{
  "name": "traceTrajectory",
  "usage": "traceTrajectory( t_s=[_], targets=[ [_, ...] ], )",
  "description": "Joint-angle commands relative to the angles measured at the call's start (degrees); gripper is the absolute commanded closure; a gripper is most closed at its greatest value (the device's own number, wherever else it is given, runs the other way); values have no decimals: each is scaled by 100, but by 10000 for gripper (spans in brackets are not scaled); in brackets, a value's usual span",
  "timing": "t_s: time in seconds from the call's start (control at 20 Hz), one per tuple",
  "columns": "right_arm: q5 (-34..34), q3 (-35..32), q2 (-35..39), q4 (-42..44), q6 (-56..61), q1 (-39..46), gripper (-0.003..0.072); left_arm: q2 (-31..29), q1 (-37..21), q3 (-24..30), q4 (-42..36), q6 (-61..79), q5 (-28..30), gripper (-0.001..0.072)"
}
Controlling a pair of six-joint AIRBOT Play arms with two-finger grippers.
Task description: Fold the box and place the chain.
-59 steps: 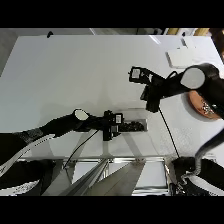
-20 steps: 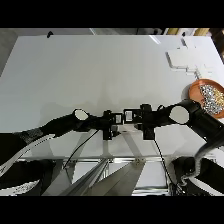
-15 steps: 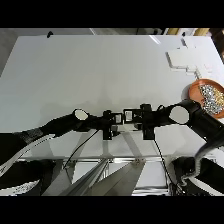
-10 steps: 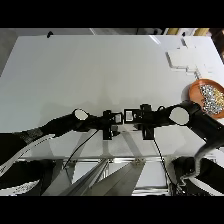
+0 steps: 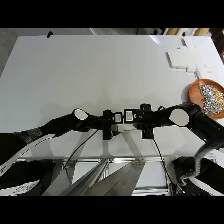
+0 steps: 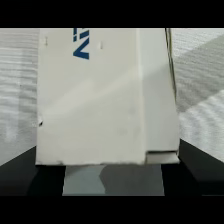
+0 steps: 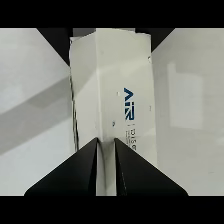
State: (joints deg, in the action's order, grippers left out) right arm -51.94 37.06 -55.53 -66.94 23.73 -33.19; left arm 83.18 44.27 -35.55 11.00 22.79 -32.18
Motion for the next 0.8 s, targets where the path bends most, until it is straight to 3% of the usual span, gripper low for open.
traceTrajectory(
  t_s=[0.0,0.75],
  targets=[
    [55,2,17,133,2,-2,592,-4,4,2,15,13,-20,505],
    [162,2,136,221,33,-2,592,-4,4,2,15,13,-20,505]
  ],
)
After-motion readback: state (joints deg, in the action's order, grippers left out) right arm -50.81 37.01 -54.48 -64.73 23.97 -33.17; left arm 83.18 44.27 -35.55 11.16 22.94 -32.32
